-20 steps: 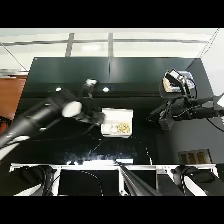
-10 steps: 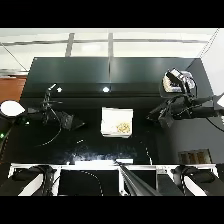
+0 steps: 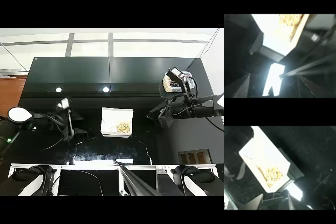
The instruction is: Fold the box and place the chain.
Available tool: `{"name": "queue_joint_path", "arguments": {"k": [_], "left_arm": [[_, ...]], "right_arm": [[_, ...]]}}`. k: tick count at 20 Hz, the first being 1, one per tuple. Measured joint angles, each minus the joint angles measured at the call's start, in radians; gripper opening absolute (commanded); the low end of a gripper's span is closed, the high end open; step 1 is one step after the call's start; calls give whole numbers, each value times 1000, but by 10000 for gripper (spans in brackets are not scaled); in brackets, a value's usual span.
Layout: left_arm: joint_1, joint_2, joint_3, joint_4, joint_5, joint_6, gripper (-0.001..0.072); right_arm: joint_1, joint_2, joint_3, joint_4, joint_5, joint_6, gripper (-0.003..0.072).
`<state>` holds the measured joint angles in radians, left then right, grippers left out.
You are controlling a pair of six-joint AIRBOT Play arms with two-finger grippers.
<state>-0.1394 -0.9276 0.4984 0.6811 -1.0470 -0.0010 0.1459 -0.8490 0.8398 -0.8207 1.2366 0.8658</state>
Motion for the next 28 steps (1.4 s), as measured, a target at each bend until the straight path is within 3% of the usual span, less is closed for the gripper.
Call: {"name": "queue_joint_path", "arguments": {"k": [6, 13, 28], "left_arm": [[-139, -172, 45, 21, 125, 167, 710], [-182, -367, 145, -69, 119, 201, 709], [-253, -424, 169, -92, 147, 216, 709]], "right_arm": [[0, 0, 0, -2, -24, 10, 382], [-1, 0, 0, -3, -28, 13, 383], [-1, 0, 0, 6, -28, 18, 383]]}}
